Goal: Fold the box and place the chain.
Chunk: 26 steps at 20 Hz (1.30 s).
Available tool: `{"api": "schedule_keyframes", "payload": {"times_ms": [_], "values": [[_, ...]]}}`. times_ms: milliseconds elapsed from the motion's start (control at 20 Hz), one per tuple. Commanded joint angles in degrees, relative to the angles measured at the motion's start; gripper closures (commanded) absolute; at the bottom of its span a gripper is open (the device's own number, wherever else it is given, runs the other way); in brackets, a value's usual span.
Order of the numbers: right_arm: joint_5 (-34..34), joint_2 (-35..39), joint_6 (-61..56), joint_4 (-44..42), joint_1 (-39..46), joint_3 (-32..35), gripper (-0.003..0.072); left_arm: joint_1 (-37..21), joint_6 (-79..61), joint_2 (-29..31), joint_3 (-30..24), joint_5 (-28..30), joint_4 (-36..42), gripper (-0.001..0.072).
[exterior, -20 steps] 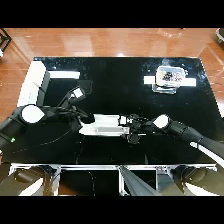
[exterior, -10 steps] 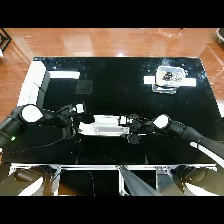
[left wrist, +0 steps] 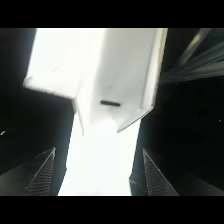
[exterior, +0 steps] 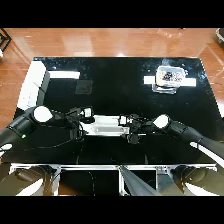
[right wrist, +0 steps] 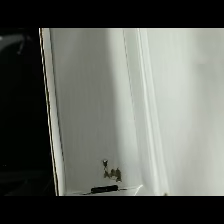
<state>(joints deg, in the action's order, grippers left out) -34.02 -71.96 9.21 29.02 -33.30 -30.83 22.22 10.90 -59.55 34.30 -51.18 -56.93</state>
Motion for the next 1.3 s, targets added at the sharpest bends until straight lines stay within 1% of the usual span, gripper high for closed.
{"api": "schedule_keyframes", "payload": {"times_ms": [0, 100, 250, 350, 450, 600, 800, 1000, 1150, 1250], "values": [[0.0, 0.0, 0.0, 0.0, 0.0, 0.0, 0.0208, 1.6, -0.3, -2.4, 0.0, 3.4, 0.6, 0.008], [0.0, 0.0, 0.0, 0.0, 0.0, 0.0, 0.0208, 2.5, -0.3, -2.9, 0.0, 5.5, 0.7, 0.008], [0.0, 0.0, 0.0, 0.0, 0.0, 0.0, 0.0208, 4.6, -0.5, -4.5, 0.0, 4.7, 0.4, 0.0085], [0.0, 0.0, 0.0, 0.0, 0.0, 0.0, 0.0208, 5.7, -0.5, -5.1, 0.0, 4.9, 0.2, 0.0123], [0.0, 0.0, 0.0, 0.0, 0.0, 0.0, 0.0208, 6.0, -0.5, -5.1, 0.0, 5.1, -0.1, 0.025], [0.0, 0.0, 0.0, 0.0, 0.0, 0.0, 0.0208, 6.0, -0.5, -5.1, 0.0, 5.2, -3.1, 0.0359], [0.0, 0.0, 0.0, 0.0, 0.0, 0.0, 0.0208, 6.0, -0.4, -5.1, 0.1, 6.4, -3.6, 0.0359], [0.0, 0.0, 0.0, 0.0, 0.0, 0.0, 0.0208, 6.0, -0.5, -5.1, 0.1, 6.2, -2.9, 0.036], [0.0, 0.0, 0.0, 0.0, 0.0, 0.0, 0.0209, 6.0, -0.5, -5.1, 0.1, 6.2, 2.0, 0.0363], [0.0, 0.0, 0.0, 0.0, 0.0, 0.0, 0.0209, 6.0, -1.9, -5.1, 0.1, 6.2, 4.9, 0.0396]]}}
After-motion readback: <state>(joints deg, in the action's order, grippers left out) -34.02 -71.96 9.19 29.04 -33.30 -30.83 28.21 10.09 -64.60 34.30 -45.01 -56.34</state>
